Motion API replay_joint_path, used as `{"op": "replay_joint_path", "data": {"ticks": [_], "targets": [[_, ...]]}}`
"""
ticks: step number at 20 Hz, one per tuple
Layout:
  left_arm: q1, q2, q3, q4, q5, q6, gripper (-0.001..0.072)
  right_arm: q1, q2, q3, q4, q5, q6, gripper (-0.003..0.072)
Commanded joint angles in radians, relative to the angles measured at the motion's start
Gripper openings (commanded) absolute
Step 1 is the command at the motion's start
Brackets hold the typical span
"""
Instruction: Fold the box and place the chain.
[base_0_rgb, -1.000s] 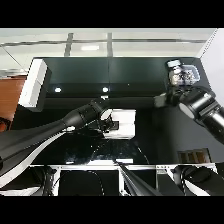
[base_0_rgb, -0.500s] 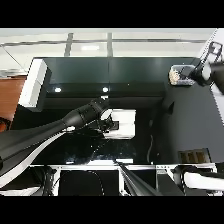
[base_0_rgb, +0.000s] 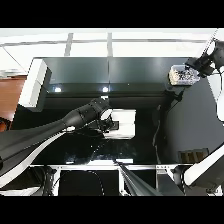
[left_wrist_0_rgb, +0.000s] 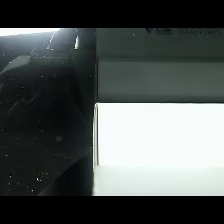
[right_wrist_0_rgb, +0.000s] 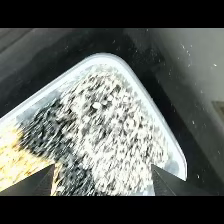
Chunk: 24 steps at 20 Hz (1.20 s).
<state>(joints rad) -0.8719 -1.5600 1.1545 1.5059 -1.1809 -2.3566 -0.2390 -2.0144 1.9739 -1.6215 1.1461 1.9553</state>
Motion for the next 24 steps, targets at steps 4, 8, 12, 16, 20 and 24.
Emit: {"op": "replay_joint_path", "data": {"ticks": [4,8,12,16,20,24], "targets": [[0.000,0.000,0.000,0.000,-0.002,0.000,0.0023,-0.024,-0.093,0.045,0.043,-0.021,-0.009,0.0706],[0.000,0.000,0.000,0.000,-0.002,0.000,0.0023,-0.023,-0.096,0.051,0.058,0.004,-0.039,0.0093],[0.000,0.000,0.000,0.000,-0.001,0.000,0.0023,-0.023,-0.010,0.062,0.051,0.046,-0.149,0.0011],[0.000,0.000,0.000,0.000,0.002,0.000,0.0023,-0.015,0.187,0.062,0.059,0.079,-0.316,0.0010],[0.000,0.000,0.000,0.000,-0.002,0.000,0.0023,-0.019,0.446,0.023,0.220,0.061,-0.405,0.0010],[0.000,0.000,0.000,0.000,0.003,0.000,0.0023,-0.021,0.670,-0.004,0.376,0.061,-0.446,0.0009]]}}
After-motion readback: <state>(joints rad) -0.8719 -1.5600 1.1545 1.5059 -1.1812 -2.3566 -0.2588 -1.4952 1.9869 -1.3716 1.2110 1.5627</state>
